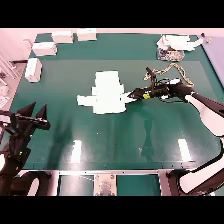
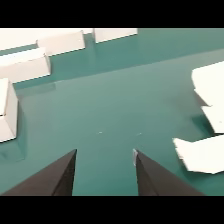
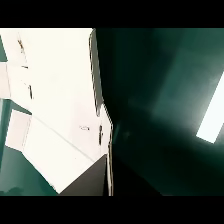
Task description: Fold the box and place the chain.
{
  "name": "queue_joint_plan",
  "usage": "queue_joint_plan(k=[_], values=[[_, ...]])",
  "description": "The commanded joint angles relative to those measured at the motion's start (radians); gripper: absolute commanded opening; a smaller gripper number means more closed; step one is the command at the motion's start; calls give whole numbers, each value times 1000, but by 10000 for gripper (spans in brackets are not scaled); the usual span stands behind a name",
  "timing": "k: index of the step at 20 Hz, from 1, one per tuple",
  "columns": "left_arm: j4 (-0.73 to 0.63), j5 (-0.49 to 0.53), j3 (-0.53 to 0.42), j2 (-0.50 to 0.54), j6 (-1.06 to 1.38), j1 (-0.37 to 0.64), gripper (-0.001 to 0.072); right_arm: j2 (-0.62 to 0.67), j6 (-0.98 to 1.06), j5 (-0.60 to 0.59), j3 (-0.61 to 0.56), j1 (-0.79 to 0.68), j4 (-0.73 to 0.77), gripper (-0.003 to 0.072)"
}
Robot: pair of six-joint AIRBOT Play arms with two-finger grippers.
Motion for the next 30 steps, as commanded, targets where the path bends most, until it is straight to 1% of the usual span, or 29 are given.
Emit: queue_joint_plan(k=[1,3,5,9,11,13,16,18,19,20,21,23,24,25,26,28,30], values=[[-2,-66,0,1,-3,0,418,2,17,-30,-37,5,55,2],[-2,-80,0,1,-30,0,418,9,17,-39,-68,5,74,2],[-2,-81,0,1,-63,0,418,12,17,-38,-69,-1,77,2],[-2,-165,0,-3,-74,0,419,13,16,-37,-68,-10,85,2],[-2,-171,0,-31,-79,0,419,12,16,-39,-68,-10,77,2],[-5,-178,11,-95,-104,0,419,10,15,-40,-68,-10,62,2],[-4,-185,68,-262,-94,0,418,10,16,-41,-68,-11,32,3],[-5,-185,101,-333,-98,0,418,10,16,-40,-68,-14,31,3],[-5,-211,103,-333,-138,0,419,10,11,-40,-68,-14,32,2],[-5,-262,106,-333,-139,0,418,10,2,-39,-67,-14,32,3],[-2,-276,118,-333,-101,0,418,10,0,-39,-68,-14,32,3],[3,-210,135,-340,-103,0,419,10,-4,-38,-68,-14,32,3],[6,-201,150,-362,-102,1,420,10,-18,-38,-67,-14,33,3],[15,-222,176,-401,-102,1,429,10,-18,-38,-67,-14,36,3],[27,-264,208,-452,-103,1,428,10,-18,-37,-67,-14,35,3],[32,-334,289,-588,-103,1,429,10,-18,-37,-67,-14,32,3],[50,-403,387,-746,-103,1,429,10,-23,-37,-67,-14,32,3]])
